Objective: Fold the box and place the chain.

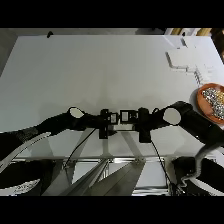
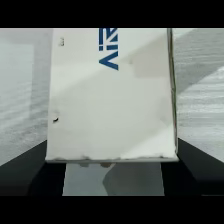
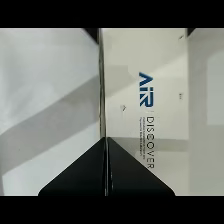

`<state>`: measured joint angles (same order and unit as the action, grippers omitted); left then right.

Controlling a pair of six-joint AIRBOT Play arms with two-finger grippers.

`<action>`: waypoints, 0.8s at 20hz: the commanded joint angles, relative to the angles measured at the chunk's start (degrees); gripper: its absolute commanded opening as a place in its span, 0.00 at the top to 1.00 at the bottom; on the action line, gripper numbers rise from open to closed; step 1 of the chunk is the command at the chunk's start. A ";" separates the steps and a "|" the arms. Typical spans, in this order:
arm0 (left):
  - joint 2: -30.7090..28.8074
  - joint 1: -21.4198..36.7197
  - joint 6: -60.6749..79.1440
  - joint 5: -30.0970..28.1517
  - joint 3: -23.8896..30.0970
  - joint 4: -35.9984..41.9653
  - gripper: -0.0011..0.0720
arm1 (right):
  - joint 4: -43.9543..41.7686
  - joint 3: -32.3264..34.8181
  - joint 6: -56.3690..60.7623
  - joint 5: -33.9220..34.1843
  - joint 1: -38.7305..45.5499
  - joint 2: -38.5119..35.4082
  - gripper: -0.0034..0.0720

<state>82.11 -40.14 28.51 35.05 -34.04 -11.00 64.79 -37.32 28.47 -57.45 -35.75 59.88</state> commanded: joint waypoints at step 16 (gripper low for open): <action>-0.04 0.04 -0.04 -0.07 0.00 0.02 0.71 | 10.51 2.45 16.52 2.34 2.27 -13.11 0.93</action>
<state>82.11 -40.10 28.29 34.61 -34.06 -10.79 69.67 -34.76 35.33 -56.40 -34.94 51.48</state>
